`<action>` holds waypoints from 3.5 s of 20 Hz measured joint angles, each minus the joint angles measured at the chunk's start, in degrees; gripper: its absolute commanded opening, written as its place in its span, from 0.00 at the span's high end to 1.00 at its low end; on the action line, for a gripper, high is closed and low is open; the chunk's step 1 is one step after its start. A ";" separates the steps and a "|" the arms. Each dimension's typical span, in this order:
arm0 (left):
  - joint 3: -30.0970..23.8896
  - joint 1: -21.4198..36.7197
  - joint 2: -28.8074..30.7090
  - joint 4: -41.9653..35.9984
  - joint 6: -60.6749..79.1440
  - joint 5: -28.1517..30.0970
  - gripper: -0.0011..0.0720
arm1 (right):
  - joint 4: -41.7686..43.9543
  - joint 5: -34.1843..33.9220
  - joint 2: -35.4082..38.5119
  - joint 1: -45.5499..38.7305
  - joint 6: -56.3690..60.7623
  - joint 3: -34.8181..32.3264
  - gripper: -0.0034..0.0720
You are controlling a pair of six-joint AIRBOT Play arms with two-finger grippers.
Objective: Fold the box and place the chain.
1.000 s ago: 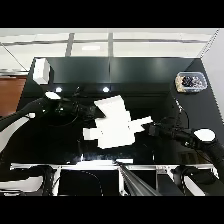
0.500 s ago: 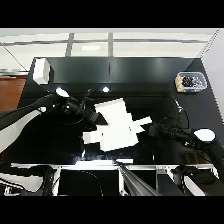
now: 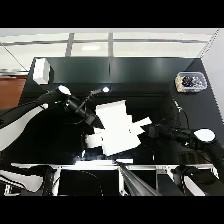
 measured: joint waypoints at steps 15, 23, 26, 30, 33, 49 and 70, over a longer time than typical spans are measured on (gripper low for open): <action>-3.61 -10.12 13.16 5.25 10.97 18.49 0.96 | -28.33 15.76 -0.02 -4.96 -1.16 16.85 0.28; -7.02 -12.35 14.21 8.55 25.11 29.83 0.96 | -33.66 14.43 -0.42 -2.64 -10.69 19.32 0.28; -7.21 -12.90 13.22 8.96 27.58 31.06 0.96 | -34.05 12.55 -0.81 0.66 -12.90 17.38 0.28; -7.30 -13.20 11.45 9.11 28.85 31.39 0.95 | -34.56 8.90 -1.09 5.14 -17.66 13.27 0.28; -7.30 -13.27 10.88 9.03 29.11 31.36 0.95 | -35.45 5.73 -1.14 8.31 -19.71 10.23 0.28; -7.28 -13.29 10.54 9.38 29.40 31.54 0.95 | -33.79 0.28 -8.13 21.66 -24.92 7.02 0.07; -7.30 -13.29 10.51 9.42 29.09 31.54 0.95 | -27.71 -6.36 -8.68 19.52 -33.16 13.77 0.07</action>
